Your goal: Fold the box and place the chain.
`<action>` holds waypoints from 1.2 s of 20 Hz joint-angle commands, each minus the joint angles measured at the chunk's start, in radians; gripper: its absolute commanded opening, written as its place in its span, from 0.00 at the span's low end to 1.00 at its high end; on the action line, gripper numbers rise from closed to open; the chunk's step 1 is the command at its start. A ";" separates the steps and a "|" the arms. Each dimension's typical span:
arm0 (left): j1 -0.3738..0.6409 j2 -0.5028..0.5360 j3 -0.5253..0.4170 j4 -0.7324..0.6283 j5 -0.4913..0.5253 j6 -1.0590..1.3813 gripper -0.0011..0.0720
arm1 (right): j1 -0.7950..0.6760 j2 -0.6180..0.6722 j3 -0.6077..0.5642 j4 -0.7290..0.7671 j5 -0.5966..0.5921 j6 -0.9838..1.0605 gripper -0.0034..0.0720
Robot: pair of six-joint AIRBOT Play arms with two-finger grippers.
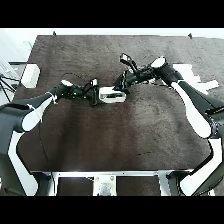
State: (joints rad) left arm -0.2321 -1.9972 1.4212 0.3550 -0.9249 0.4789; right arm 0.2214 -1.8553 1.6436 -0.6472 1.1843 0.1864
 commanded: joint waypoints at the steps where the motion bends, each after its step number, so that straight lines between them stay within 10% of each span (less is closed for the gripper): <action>1: 0.000 0.000 0.000 0.000 0.000 0.000 0.59 | 0.002 -0.008 0.001 0.000 -0.004 -0.016 0.48; 24: 0.000 0.000 0.000 0.000 0.000 0.000 0.59 | 0.016 -0.030 0.048 -0.054 0.002 -0.101 0.50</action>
State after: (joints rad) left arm -0.2321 -1.9972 1.4212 0.3550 -0.9249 0.4786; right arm 0.2363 -1.8847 1.6817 -0.6891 1.1923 0.0868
